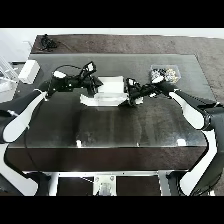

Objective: Fold the box and place the chain.

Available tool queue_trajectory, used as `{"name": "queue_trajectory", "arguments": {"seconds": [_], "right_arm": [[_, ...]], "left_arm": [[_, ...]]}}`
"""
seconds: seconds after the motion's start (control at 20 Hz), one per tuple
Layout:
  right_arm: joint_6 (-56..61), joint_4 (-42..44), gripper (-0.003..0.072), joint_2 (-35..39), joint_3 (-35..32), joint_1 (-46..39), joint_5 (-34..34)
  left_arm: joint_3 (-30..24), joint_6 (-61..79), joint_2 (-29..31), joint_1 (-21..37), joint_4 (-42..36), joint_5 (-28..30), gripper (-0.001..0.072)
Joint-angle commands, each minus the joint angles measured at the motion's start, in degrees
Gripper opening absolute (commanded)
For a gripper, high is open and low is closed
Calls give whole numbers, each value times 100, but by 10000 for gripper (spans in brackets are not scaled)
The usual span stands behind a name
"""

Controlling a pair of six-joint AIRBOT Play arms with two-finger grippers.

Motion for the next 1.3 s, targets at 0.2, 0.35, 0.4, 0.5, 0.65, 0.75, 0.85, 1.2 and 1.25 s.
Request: {"name": "queue_trajectory", "arguments": {"seconds": [0.2, 0.35, 0.4, 0.5, 0.65, 0.75, 0.85, 1.2, 1.25], "right_arm": [[4, 17, 586, -2, 0, 4, -4], [4, 17, 586, -2, 0, 7, -4], [4, 17, 586, -2, 0, 4, -4], [4, 17, 586, -2, 0, 4, -4], [7, 17, 587, -2, 0, 4, -4], [4, 20, 587, -2, 0, 4, -4], [7, 17, 587, -2, 0, 4, -4], [4, 17, 587, -2, 0, 4, -4], [4, 17, 586, -2, 0, 4, -4]], "left_arm": [[4, -1567, 975, 245, 2155, -1300, 673], [-46, -2188, 955, 262, 2758, -1650, 674], [-59, -2247, 940, 256, 2763, -1672, 674], [-59, -2247, 883, 256, 2726, -1572, 674], [-61, -2247, 638, 205, 2734, -1526, 674], [-55, -2240, 505, 94, 2721, -1434, 674], [-57, -2129, 444, -33, 2723, -1158, 673], [-55, -2146, 385, -79, 2962, -968, 673], [-57, -2151, 385, -79, 2983, -901, 673]]}}
